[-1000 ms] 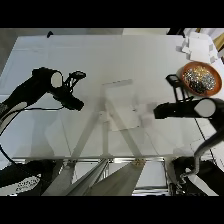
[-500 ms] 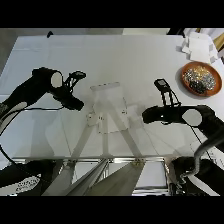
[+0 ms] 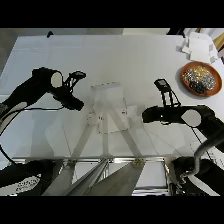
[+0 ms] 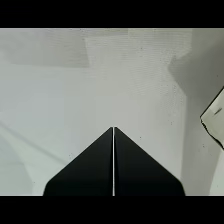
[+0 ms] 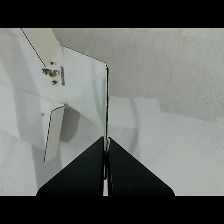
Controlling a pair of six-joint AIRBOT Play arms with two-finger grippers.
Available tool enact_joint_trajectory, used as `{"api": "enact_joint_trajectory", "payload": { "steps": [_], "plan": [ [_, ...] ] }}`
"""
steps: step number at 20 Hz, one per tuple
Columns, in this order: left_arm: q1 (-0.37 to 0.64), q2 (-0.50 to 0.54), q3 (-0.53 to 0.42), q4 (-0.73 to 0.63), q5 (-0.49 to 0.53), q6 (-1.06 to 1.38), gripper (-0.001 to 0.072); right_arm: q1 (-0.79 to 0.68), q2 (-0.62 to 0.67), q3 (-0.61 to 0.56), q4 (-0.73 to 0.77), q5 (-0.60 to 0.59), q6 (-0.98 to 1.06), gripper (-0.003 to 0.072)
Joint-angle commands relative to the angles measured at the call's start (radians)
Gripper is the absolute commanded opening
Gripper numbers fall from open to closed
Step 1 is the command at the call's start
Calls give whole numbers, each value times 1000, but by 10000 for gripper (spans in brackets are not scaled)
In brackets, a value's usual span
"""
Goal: Fold the box and place the chain.
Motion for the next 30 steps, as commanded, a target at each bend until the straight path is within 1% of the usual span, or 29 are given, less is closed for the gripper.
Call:
{"api": "enact_joint_trajectory", "payload": {
  "steps": [1, 2, 4, 5, 6, 8, 9, 10, 17, 19, 21, 23, 24, 26, 30],
  "plan": [
    [-1, -1, 0, -7, 100, 1, 16, 1, -1, 0, -1, -1, 2, 13],
    [-1, -2, 0, -28, 114, 7, 36, 1, 0, 0, -1, -1, 2, 13],
    [6, -8, 0, -122, 171, 142, 432, 1, 0, 0, -1, -1, 2, 13],
    [16, -15, 0, -224, 200, 248, 537, 1, 0, 0, -1, -1, 2, 13],
    [31, -24, 0, -346, 211, 356, 567, 1, 0, 0, -1, -1, 2, 13],
    [69, -51, 0, -610, 212, 565, 571, 1, 0, 0, -1, -1, 2, 13],
    [82, -64, 0, -686, 212, 631, 571, 1, 0, 0, -1, -1, 2, 13],
    [92, -76, 0, -729, 212, 674, 571, 1, 0, 0, -1, 0, 2, 13],
    [97, -177, 0, -747, 175, 753, 572, 1, 0, 0, -1, 1, 2, 13],
    [131, -179, 0, -750, 174, 763, 572, 1, 0, 0, -1, 8, 2, 13],
    [190, -180, 0, -779, 166, 763, 572, 1, 0, 0, -1, 20, 2, 13],
    [239, -184, 0, -848, 126, 783, 572, 1, 0, 0, -1, 29, -1, 13],
    [245, -190, 0, -871, 100, 814, 572, 1, 0, 0, -2, 28, -1, 13],
    [233, -216, 0, -908, 69, 854, 572, 1, 0, 0, -2, 26, -1, 13],
    [187, -295, 0, -1014, 50, 909, 572, 1, 0, 0, -3, 26, -1, 13]
  ]
}}
